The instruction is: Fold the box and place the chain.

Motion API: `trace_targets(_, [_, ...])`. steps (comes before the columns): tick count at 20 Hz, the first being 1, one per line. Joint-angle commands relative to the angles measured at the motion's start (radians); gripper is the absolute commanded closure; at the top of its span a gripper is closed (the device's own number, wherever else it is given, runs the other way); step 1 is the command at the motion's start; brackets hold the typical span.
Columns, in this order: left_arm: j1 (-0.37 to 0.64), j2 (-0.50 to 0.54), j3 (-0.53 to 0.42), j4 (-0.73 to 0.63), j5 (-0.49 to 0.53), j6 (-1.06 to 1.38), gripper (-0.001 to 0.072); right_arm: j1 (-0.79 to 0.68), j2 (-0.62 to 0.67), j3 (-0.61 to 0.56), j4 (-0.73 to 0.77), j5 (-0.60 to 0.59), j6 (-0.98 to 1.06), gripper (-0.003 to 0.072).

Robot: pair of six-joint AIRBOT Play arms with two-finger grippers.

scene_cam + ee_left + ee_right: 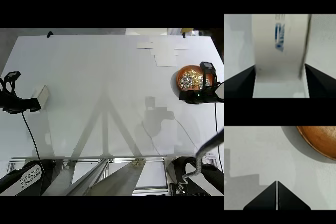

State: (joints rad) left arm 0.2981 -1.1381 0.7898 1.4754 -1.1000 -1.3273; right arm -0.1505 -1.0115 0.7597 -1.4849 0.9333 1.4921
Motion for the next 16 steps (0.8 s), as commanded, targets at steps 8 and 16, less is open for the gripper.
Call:
trace_targets(8, [0.003, -0.026, 0.000, 0.014, -0.089, 0.003, 0.0051, 0.000, 0.000, 0.000, 0.000, 0.000, 0.000, 0.0670])
trace_targets(16, [0.000, 0.187, 0.000, 0.034, -0.222, 0.003, 0.0074, 0.000, 0.000, 0.000, 0.000, 0.000, 0.000, 0.0670])
